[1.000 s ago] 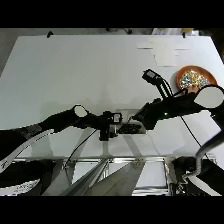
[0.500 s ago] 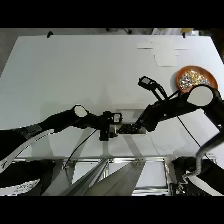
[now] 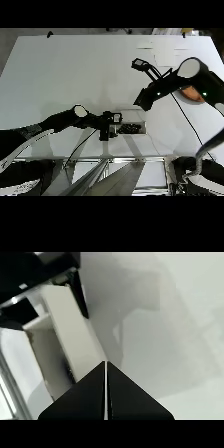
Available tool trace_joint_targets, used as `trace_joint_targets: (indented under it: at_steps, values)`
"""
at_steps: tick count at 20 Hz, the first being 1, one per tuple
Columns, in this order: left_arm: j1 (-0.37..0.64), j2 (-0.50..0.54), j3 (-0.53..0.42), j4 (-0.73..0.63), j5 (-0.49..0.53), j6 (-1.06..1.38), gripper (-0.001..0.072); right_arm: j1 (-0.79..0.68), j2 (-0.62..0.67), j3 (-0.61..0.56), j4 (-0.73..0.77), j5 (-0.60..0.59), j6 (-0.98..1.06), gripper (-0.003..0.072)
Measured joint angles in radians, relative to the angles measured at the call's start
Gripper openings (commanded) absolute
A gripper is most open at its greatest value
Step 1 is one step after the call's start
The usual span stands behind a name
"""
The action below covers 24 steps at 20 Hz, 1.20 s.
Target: Fold the box and place the chain.
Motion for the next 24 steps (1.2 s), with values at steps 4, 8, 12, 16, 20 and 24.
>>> trace_joint_targets:
  at_steps: [4,8,12,16,20,24]
  values:
    - [0.000,0.000,0.000,0.000,0.000,0.000,0.0210,0.026,-0.056,-0.009,0.020,0.026,-0.088,0.0020]
    - [0.000,0.000,0.000,0.000,0.000,0.000,0.0210,0.062,-0.031,-0.080,0.049,0.026,-0.175,0.0109]
    - [0.000,0.000,0.000,0.000,0.000,0.000,0.0210,0.119,0.048,-0.160,0.058,-0.013,-0.240,0.0208]
    - [0.000,0.000,0.000,0.000,0.000,0.000,0.0210,0.179,0.115,-0.224,0.046,-0.068,-0.288,0.0275]
    - [0.000,0.000,0.000,0.000,0.000,0.000,0.0210,0.231,0.135,-0.253,-0.001,-0.121,-0.304,0.0276]
    - [0.000,0.000,0.000,0.000,0.000,0.000,0.0210,0.251,0.140,-0.262,-0.049,-0.171,-0.304,0.0255]
